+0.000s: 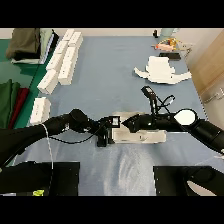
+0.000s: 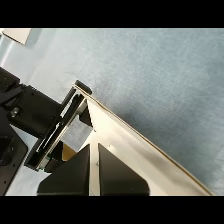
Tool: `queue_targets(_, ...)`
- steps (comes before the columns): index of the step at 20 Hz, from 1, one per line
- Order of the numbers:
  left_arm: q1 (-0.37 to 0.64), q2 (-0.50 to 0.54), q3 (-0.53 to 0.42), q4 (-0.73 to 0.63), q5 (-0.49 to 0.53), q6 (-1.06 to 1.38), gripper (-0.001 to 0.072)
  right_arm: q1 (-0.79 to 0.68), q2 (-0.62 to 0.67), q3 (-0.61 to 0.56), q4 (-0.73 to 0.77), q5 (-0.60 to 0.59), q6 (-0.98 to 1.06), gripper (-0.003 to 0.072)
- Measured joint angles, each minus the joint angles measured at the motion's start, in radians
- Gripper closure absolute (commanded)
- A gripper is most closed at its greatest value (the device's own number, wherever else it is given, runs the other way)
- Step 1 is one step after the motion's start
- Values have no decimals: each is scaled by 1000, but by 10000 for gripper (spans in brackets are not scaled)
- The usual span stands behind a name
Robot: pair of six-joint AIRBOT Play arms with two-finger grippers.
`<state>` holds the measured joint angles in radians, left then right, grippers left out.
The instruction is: Fold the box.
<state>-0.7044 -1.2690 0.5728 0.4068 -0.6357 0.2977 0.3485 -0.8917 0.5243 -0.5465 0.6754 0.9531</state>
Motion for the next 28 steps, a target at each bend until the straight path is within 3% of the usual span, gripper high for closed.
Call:
queue_targets(5,0,0,0,0,0,1,287,0,0,0,-5,-8,3,609)
queue_targets(6,0,0,0,0,0,1,287,0,0,0,-17,-20,14,673)
queue_targets(13,0,0,0,0,0,1,287,0,-85,0,-158,-96,132,684)
queue_targets(20,0,0,0,1,-3,2,287,0,-189,2,-202,-100,143,684)
queue_targets(28,-1,0,0,2,-2,2,287,1,-127,2,-222,-76,138,682)
